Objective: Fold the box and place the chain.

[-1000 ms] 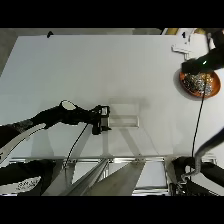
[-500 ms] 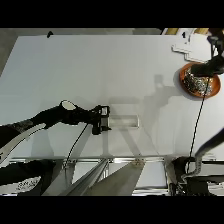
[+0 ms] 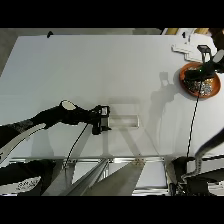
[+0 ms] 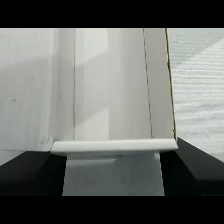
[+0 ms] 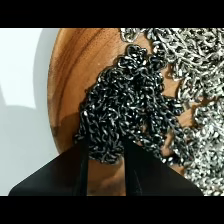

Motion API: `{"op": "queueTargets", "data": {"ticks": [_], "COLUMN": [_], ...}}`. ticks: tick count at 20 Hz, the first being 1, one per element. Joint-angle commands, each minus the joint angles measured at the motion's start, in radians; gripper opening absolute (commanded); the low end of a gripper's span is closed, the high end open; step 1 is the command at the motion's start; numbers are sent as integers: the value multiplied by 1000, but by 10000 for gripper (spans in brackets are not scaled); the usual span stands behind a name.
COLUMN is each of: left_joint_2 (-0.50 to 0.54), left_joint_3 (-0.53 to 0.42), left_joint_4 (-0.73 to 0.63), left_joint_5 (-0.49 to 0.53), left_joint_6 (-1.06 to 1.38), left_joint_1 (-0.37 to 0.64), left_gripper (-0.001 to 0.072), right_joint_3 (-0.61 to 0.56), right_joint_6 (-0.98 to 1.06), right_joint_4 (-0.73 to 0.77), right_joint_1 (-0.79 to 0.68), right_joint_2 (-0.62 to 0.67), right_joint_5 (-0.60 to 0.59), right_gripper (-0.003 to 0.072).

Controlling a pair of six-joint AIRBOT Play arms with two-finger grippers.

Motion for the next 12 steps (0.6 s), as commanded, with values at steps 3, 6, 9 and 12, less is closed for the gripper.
{"op": "queueTargets", "data": {"ticks": [3,6,9,12], "left_joint_2": [1,1,1,1], "left_joint_3": [0,0,0,0], "left_joint_4": [0,0,0,0], "left_joint_5": [0,0,0,0], "left_joint_6": [0,0,0,0], "left_joint_1": [1,1,1,1], "left_gripper": [48,48,48,48], "right_joint_3": [0,0,0,0], "right_joint_6": [-6,-3,-3,-3], "right_joint_4": [2,-6,-5,-5], "right_joint_1": [-1,-2,-2,-2], "right_joint_2": [-35,-36,-37,-39], "right_joint_5": [24,31,32,35], "right_gripper": [173,173,165,18]}}
